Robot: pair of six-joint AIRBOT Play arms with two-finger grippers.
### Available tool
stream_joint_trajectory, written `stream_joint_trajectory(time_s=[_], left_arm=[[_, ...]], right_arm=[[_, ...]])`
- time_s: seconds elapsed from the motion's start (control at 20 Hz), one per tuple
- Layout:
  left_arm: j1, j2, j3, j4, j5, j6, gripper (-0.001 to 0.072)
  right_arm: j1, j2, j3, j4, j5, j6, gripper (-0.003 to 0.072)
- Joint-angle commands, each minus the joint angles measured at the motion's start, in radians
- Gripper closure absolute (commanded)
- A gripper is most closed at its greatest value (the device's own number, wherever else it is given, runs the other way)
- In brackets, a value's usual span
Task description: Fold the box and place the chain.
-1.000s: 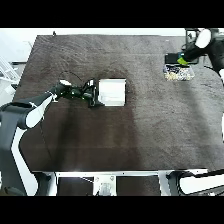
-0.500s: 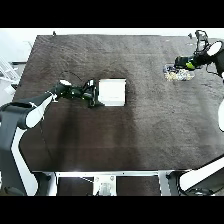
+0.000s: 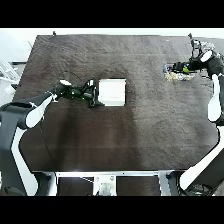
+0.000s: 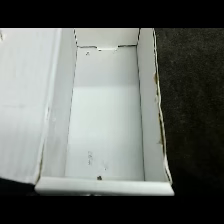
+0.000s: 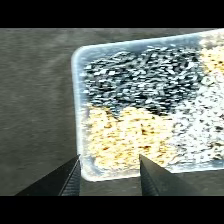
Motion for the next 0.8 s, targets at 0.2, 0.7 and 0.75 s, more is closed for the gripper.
stream_joint_trajectory(time_s=[0.2,0.7,0.75], left_arm=[[0.001,0.001,0.0,0.0,0.0,0.0,0.0167],[0.001,0.001,0.0,0.0,0.0,0.0,0.0167],[0.001,0.001,0.0,0.0,0.0,0.0,0.0167]], right_arm=[[-0.017,-0.059,0.01,-0.001,-0.022,-0.024,0.0278],[-0.006,-0.097,0.012,0.0,-0.052,-0.047,0.0561],[-0.006,-0.096,0.012,0.0,-0.052,-0.046,0.058]])
